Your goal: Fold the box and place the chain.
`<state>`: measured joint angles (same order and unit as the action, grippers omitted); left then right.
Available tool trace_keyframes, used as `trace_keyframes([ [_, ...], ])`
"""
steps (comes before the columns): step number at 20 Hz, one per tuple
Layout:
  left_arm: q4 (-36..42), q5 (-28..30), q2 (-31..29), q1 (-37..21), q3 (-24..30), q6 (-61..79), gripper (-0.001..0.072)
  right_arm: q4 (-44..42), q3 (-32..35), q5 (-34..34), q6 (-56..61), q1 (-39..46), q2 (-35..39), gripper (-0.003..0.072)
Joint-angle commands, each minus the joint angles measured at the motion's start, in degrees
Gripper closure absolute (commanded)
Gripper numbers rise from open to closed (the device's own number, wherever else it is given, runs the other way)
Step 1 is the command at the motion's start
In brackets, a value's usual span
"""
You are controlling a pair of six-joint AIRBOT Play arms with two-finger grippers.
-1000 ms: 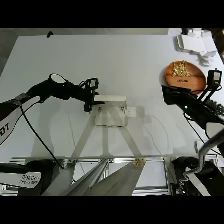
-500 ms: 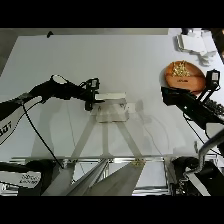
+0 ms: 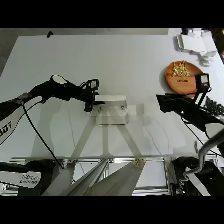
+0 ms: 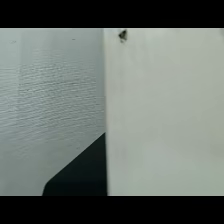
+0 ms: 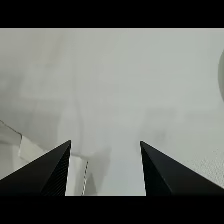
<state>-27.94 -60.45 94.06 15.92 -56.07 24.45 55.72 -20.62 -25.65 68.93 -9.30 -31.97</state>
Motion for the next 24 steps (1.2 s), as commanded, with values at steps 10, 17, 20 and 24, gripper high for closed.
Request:
trace_keyframes([
  [10,-8.57,-1.09,0.02,0.04,0.02,-0.44,0.0702,-0.81,-0.04,-10.82,-17.31,0.02,0.02,0.0205],
  [17,-8.59,-1.07,0.02,0.02,0.02,-0.44,0.0702,-10.67,-0.04,-16.55,-38.25,-0.13,-0.35,0.0205],
  [20,-8.59,-1.07,0.02,0.02,0.02,-0.44,0.0702,-11.37,-0.04,-17.86,-46.12,-3.65,-1.7,0.0205],
  [24,-8.59,-1.07,0.02,0.02,0.02,-0.44,0.0702,-9.25,-0.04,-15.28,-48.3,-10.56,-7.19,0.0201],
])
